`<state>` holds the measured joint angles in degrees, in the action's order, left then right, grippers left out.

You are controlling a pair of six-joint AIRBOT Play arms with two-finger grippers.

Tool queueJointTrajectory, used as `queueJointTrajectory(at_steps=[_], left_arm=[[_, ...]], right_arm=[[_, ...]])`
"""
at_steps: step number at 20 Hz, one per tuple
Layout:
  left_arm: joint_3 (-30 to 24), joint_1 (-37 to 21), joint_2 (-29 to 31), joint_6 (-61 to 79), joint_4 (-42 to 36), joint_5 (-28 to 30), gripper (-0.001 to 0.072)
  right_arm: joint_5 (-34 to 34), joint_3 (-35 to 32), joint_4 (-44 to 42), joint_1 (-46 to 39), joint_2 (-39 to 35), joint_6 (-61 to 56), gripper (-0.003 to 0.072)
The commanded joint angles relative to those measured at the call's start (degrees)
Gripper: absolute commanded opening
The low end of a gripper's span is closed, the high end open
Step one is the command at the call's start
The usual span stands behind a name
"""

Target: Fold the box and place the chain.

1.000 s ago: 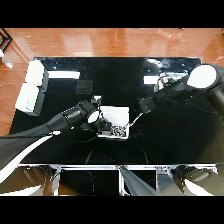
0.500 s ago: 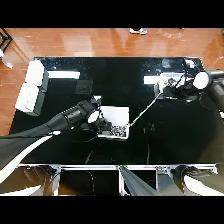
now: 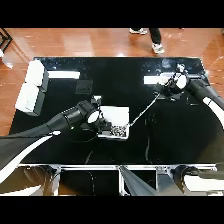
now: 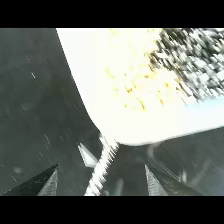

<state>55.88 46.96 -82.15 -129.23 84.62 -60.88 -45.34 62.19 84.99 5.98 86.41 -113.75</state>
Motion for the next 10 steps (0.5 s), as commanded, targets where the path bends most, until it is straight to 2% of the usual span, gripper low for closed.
queueJointTrajectory(at_steps=[1,2,6,10], left_arm=[[0.00,0.04,0.00,0.02,-0.07,0.39,0.0023],[0.00,0.04,0.00,0.00,-0.04,0.42,0.0023],[0.00,0.04,0.00,0.00,-0.07,0.35,0.0023],[0.00,0.04,0.00,0.00,-0.07,0.35,0.0023]], right_arm=[[2.75,0.66,-1.77,-0.02,1.73,-0.17,0.0549],[2.58,0.66,-1.79,-0.02,1.73,0.15,0.0411],[1.40,0.66,-1.84,-0.04,1.64,0.68,0.0021],[-2.89,0.76,-1.88,-0.04,-0.90,5.62,0.0017]])
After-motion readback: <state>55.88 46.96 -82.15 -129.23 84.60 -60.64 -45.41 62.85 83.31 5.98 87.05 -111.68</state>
